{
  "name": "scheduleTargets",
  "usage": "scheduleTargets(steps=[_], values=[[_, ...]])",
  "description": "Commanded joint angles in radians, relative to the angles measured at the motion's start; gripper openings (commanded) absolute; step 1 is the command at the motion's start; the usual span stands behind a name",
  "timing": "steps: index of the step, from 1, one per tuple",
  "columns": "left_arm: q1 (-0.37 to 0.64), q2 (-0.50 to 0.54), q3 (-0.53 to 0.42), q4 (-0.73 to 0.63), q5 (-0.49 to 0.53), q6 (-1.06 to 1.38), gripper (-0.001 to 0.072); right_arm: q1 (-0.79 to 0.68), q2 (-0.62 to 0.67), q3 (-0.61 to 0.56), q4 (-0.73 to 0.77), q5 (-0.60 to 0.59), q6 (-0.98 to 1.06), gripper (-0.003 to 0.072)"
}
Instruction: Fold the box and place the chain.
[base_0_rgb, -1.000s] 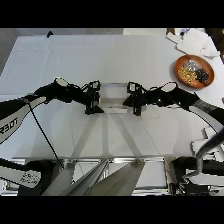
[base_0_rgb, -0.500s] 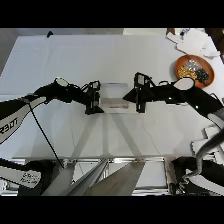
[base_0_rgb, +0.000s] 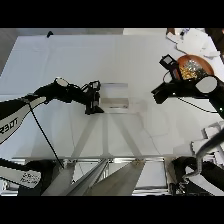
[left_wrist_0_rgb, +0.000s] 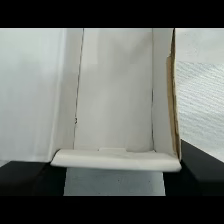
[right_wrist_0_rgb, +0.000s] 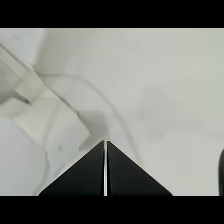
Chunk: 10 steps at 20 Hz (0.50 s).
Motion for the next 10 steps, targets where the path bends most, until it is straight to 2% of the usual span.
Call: scheduleTargets(steps=[1,4,6,10], values=[[0.000,0.000,0.000,0.000,0.000,0.000,0.0392,-0.034,-0.099,-0.002,-0.057,0.079,0.221,0.0006],[0.000,0.000,0.000,0.000,0.000,0.000,0.0392,-0.026,-0.207,-0.002,0.044,0.077,0.221,0.0006],[0.000,0.000,0.000,0.000,0.000,0.000,0.0392,-0.007,-0.261,-0.002,0.052,0.063,0.247,0.0006],[0.000,0.000,0.000,0.000,0.000,0.000,0.0392,0.046,-0.316,-0.002,0.142,0.047,0.225,0.0005]])
